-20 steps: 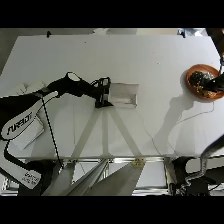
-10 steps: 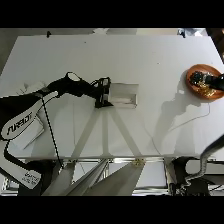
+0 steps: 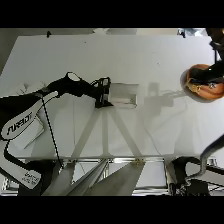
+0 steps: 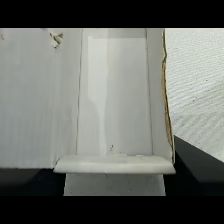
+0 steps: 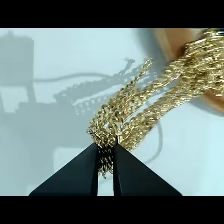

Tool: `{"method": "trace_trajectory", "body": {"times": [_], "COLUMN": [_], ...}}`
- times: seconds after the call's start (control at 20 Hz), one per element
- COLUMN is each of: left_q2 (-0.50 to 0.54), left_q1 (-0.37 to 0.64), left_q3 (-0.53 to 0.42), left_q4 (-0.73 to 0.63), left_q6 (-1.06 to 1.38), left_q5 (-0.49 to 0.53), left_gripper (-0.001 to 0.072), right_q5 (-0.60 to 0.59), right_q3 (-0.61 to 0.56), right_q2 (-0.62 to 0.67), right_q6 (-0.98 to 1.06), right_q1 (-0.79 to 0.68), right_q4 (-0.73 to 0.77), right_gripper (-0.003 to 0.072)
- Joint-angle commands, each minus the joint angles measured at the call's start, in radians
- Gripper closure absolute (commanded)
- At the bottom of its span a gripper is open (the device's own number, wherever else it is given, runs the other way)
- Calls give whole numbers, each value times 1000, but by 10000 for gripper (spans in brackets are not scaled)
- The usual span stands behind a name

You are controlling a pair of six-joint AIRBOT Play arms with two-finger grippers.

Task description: Fold the box and place the chain.

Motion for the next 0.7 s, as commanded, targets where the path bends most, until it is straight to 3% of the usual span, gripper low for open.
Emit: {"method": "trace_trajectory", "body": {"times": [0.0, 0.35, 0.65], "left_q2": [0, 0, 0], "left_q1": [1, 1, 1], "left_q3": [0, 0, 0], "left_q4": [0, 0, 0], "left_q6": [0, 0, 0], "left_q5": [0, 0, 0], "left_gripper": [492, 492, 492], "right_q5": [25, -37, -183], "right_q3": [1, 1, 1], "right_q2": [6, 6, 4], "right_q6": [-3, -4, -76], "right_q1": [187, 526, 680], "right_q4": [22, 23, 126], "right_gripper": [680, 679, 683]}}
